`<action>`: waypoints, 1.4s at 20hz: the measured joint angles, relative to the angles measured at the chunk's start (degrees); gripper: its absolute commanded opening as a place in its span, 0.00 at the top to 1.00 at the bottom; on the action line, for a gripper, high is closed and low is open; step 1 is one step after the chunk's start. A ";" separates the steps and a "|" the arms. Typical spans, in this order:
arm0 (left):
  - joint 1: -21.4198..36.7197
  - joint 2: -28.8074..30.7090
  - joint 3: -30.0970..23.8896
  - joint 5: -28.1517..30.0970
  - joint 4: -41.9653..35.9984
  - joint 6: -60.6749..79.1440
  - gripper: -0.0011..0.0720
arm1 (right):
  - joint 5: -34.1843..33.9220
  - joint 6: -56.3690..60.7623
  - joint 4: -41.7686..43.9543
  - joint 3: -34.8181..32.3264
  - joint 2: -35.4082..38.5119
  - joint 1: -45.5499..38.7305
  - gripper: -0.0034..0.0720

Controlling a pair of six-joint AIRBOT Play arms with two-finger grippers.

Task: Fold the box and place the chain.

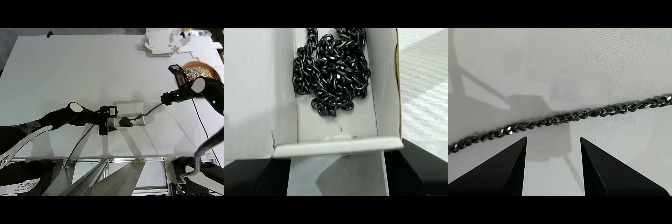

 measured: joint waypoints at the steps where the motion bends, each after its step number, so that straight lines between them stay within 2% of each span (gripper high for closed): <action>1: 0.00 0.00 0.00 0.00 0.00 0.00 0.80 | -0.20 0.17 -0.04 0.00 -0.90 -0.02 0.51; 12: 0.00 0.00 0.00 0.00 0.02 0.00 0.80 | -2.56 0.59 -0.15 0.00 -5.79 -0.04 0.51; 15: 0.00 0.00 0.00 0.00 0.02 -0.02 0.80 | -2.29 1.22 -0.17 0.00 -7.34 -0.04 0.63; 18: 0.00 0.00 0.00 0.00 0.02 -0.02 0.80 | -2.27 1.49 -0.55 0.07 -8.13 -0.09 0.91; 23: 0.00 0.00 0.00 0.00 0.00 -0.02 0.80 | -1.11 1.18 -0.07 -0.07 -7.41 -0.07 0.93; 28: 0.00 0.00 0.00 0.00 0.02 0.00 0.80 | 1.20 0.20 -0.33 -0.02 -0.83 -0.07 0.93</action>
